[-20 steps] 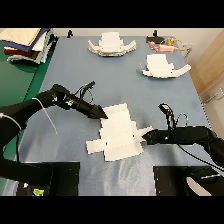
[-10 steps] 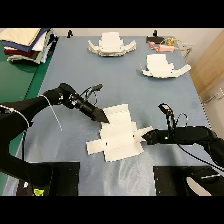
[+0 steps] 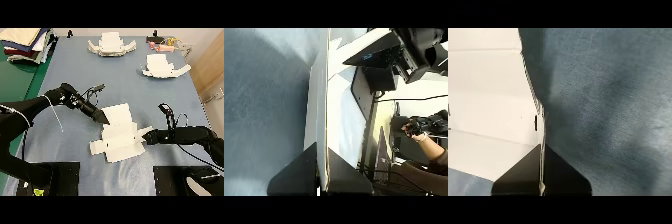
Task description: Fold the box.
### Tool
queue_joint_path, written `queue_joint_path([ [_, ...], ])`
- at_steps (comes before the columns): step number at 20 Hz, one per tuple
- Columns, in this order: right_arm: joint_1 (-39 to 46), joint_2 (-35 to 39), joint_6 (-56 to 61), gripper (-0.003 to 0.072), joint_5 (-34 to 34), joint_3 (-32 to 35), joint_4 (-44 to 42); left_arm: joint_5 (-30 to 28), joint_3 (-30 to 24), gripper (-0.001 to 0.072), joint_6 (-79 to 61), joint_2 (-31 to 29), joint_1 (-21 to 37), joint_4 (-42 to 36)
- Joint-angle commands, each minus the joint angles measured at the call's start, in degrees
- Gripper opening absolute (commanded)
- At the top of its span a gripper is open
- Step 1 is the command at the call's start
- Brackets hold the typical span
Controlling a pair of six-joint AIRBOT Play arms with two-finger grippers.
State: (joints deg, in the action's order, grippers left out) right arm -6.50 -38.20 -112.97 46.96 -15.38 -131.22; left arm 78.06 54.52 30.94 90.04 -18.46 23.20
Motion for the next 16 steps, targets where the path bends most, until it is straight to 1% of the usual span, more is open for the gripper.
queue_joint_path([
  [1,0.0,0.0,0.0,0.0091,0.0,-0.2,2.4,-0.5,0.2,0.0017,-5.0,0.0,-0.2,-2.7],
  [2,0.0,0.0,0.0,0.0219,0.0,-0.8,4.7,-0.5,0.3,0.0016,-6.5,-0.1,-0.2,-2.7],
  [3,0.0,0.0,0.0,0.0290,0.1,-1.9,7.9,-0.4,0.6,0.0016,-7.9,-0.3,-0.2,-2.7],
  [5,0.0,0.0,1.7,0.0291,0.1,-5.0,14.9,-0.5,0.8,0.0015,-10.4,-1.7,-0.3,-2.6],
  [7,0.0,0.0,5.7,0.0291,0.5,-8.1,22.3,-1.5,0.8,0.0014,-12.5,-4.5,-0.8,-1.2],
  [9,0.0,0.0,11.2,0.0291,1.0,-11.0,30.1,-3.8,0.8,0.0014,-13.6,-7.8,-1.6,3.0],
  [10,0.0,0.0,13.5,0.0291,1.4,-12.2,32.3,-5.2,0.8,0.0014,-13.6,-9.4,-2.3,5.6],
  [13,0.0,0.0,18.6,0.0291,1.5,-15.1,33.5,-9.0,0.7,0.0012,-14.1,-14.4,-5.5,11.6],
  [15,0.0,0.0,21.6,0.0291,1.5,-15.9,33.5,-11.8,-0.3,0.0011,-15.1,-18.5,-8.0,12.3],
  [16,0.0,0.0,22.6,0.0291,1.6,-15.9,33.4,-13.7,-1.7,0.0011,-15.5,-21.0,-9.1,12.9],
])
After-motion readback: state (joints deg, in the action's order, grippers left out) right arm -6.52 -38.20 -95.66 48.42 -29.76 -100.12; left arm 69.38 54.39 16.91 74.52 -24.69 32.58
